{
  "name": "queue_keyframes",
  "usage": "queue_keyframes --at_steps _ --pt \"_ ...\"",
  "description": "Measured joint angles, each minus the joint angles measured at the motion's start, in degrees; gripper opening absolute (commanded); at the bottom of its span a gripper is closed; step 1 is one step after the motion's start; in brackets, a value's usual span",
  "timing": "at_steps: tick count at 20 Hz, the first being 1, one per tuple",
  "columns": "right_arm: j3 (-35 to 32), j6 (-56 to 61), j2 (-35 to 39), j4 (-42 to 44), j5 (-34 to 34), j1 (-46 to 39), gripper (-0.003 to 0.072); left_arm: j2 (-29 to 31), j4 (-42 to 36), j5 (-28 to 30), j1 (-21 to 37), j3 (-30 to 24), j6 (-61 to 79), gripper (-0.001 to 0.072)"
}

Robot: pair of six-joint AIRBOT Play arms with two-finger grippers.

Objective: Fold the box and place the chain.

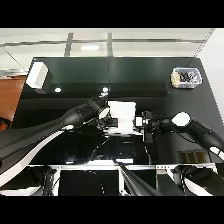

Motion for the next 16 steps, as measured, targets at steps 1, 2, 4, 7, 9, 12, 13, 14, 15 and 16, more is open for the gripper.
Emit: queue_keyframes --at_steps 1,2,4,7,9,12,13,14,15,16 --pt "0.0 0.0 -0.5 1.3 -0.3 0.2 0.0102 0.0 -0.1 0.0 0.0 0.0 0.0 0.0030" --pt "0.0 0.0 -0.9 2.5 -0.8 0.7 0.0102 0.0 -0.2 0.0 0.0 0.0 0.1 0.0029" --pt "0.0 -0.2 -1.4 4.2 -1.7 1.4 0.0102 0.0 -0.3 -0.1 0.0 0.0 0.2 0.0030" --pt "0.0 0.5 -1.1 5.4 -2.3 1.6 0.0101 0.0 -0.5 0.0 0.0 0.0 0.1 0.0030" --pt "0.0 2.8 1.0 4.9 -2.4 0.7 0.0100 0.0 -0.6 0.1 0.0 0.0 0.0 0.0030" --pt "0.0 7.8 6.1 0.9 -1.7 -2.6 0.0101 0.0 -0.6 0.1 0.0 0.0 0.0 0.0030" --pt "0.0 9.7 7.3 -0.9 -1.0 -3.9 0.0153 0.0 -0.6 0.0 0.0 0.0 0.0 0.0030" --pt "-0.1 11.7 8.2 -2.9 -0.6 -5.4 0.0503 0.0 -0.6 0.0 0.0 0.0 0.0 0.0030" --pt "-0.4 13.5 8.7 -4.3 -0.3 -6.6 0.0643 0.0 -0.6 0.0 0.0 0.0 0.0 0.0030" --pt "-1.0 14.7 9.0 -5.4 -0.4 -7.4 0.0638 0.0 -0.6 0.0 0.0 0.0 0.0 0.0030"
